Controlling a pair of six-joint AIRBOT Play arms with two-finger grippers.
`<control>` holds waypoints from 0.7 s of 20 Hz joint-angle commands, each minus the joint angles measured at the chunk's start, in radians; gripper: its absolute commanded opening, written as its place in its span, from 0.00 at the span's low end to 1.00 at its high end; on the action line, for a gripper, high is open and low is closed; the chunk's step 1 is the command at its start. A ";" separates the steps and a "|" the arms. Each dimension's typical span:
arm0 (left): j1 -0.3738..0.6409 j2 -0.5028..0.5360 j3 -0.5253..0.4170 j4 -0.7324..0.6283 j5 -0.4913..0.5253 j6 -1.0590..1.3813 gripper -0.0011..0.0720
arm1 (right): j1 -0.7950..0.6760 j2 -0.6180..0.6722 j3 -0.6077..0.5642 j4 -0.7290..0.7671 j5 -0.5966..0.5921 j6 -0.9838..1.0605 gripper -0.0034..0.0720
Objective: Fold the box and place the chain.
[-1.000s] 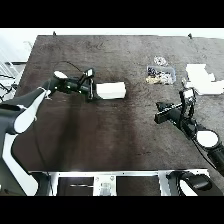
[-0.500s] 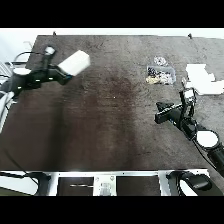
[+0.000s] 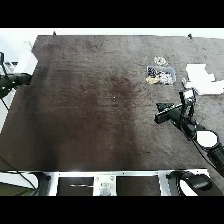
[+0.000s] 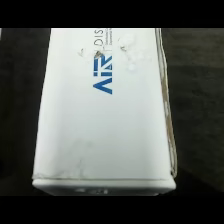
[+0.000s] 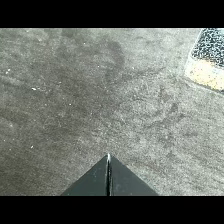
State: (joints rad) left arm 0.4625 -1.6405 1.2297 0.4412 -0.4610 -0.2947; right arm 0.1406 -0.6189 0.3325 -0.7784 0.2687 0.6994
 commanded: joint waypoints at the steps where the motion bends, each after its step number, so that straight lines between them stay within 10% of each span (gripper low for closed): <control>1: 0.037 -0.092 0.058 0.024 0.042 -0.019 0.03 | 0.000 0.000 0.000 0.001 0.000 0.001 0.05; 14: 0.037 -0.288 0.256 0.094 0.032 -0.064 0.04 | 0.000 -0.001 0.000 0.003 -0.029 0.001 0.05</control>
